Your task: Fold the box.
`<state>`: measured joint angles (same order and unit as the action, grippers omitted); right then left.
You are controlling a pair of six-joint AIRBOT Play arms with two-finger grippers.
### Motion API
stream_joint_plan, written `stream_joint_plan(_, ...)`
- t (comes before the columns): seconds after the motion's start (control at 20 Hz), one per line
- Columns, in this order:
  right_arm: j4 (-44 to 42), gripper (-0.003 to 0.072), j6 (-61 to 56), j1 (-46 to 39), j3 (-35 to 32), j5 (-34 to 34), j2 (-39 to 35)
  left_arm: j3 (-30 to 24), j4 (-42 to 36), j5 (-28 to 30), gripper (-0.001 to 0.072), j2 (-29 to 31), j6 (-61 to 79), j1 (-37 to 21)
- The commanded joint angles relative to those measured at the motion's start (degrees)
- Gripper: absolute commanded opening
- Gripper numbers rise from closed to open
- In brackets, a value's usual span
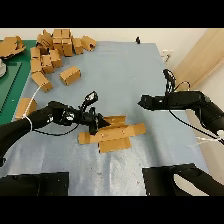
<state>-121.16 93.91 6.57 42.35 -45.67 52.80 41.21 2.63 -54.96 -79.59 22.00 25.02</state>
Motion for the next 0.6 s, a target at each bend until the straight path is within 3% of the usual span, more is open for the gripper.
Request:
stream_joint_plan(0.0, -0.2, 0.0087, 0.0, 0.7, 0.0, -0.3, 0.0, -1.4, 1.7, 1.0, 0.001, 0.3, 1.4, 0.0)
stream_joint_plan(0.25, 0.1, 0.0086, 0.0, 2.3, 0.0, -0.3, 0.1, -1.4, 3.0, 3.9, 0.001, 0.2, 1.1, 0.0)
stream_joint_plan(0.55, 0.5, 0.0086, 0.0, 2.3, 0.0, -0.2, 0.1, -1.4, 2.9, 2.2, 0.001, 0.2, 4.0, 0.0)
